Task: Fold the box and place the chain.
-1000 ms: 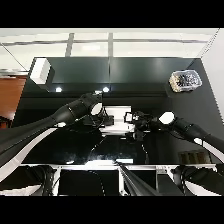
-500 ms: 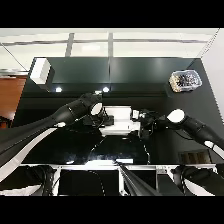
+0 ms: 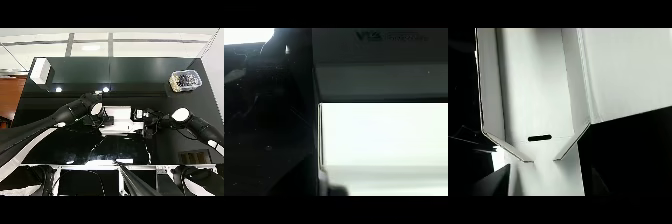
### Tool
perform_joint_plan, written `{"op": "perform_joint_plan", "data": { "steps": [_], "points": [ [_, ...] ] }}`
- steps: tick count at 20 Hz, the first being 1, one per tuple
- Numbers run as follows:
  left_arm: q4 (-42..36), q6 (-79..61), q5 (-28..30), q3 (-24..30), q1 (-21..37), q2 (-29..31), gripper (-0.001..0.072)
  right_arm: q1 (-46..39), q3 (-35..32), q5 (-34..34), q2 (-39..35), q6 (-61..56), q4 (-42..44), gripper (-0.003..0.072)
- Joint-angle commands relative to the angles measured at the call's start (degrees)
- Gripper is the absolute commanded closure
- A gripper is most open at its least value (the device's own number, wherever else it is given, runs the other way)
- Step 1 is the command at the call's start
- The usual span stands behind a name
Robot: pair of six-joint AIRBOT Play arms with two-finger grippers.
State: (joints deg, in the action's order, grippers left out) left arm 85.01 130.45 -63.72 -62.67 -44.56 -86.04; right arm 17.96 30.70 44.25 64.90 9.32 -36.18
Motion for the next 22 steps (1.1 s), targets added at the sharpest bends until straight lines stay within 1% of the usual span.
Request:
{"op": "perform_joint_plan", "data": {
  "steps": [1,2,4,5,6,9,11,15,17,21,22],
  "points": [
    [0.0,0.0,0.0,0.0,0.0,0.0,0.0681,1.5,0.0,0.5,1.0,1.9,4.0,0.0209],
    [0.0,0.0,0.0,0.0,0.0,0.0,0.0681,2.4,0.0,0.1,1.0,1.9,4.8,0.0214],
    [0.0,0.0,0.0,0.0,0.0,0.0,0.0681,4.5,0.0,-1.2,1.3,1.8,5.1,0.0505],
    [0.0,0.0,0.0,0.0,0.0,0.0,0.0681,5.1,0.0,-1.6,1.5,1.4,5.2,0.052],
    [0.0,0.0,0.0,0.0,0.0,0.0,0.0681,5.6,0.0,-2.0,1.5,0.7,5.3,0.0563],
    [-0.2,0.0,0.0,0.0,0.0,0.0,0.0681,5.8,0.0,-3.8,1.6,0.1,9.0,0.0563],
    [-0.3,0.0,0.0,0.0,0.0,0.0,0.0681,5.8,0.0,-3.5,2.0,0.1,11.5,0.056],
    [-0.4,0.0,0.0,0.0,0.0,0.0,0.0681,7.4,0.0,-4.9,5.8,0.1,17.9,0.0555],
    [-0.4,0.0,0.0,0.0,0.0,0.0,0.0681,8.4,0.0,-5.4,6.5,0.1,16.0,0.0556],
    [-0.4,0.0,0.0,0.0,0.0,0.0,0.068,8.1,0.0,-6.1,6.5,-1.2,14.9,0.0551],
    [-0.4,0.0,0.0,0.0,0.0,0.0,0.068,8.1,0.0,-6.8,6.5,-2.9,15.0,0.0418]
  ]
}}
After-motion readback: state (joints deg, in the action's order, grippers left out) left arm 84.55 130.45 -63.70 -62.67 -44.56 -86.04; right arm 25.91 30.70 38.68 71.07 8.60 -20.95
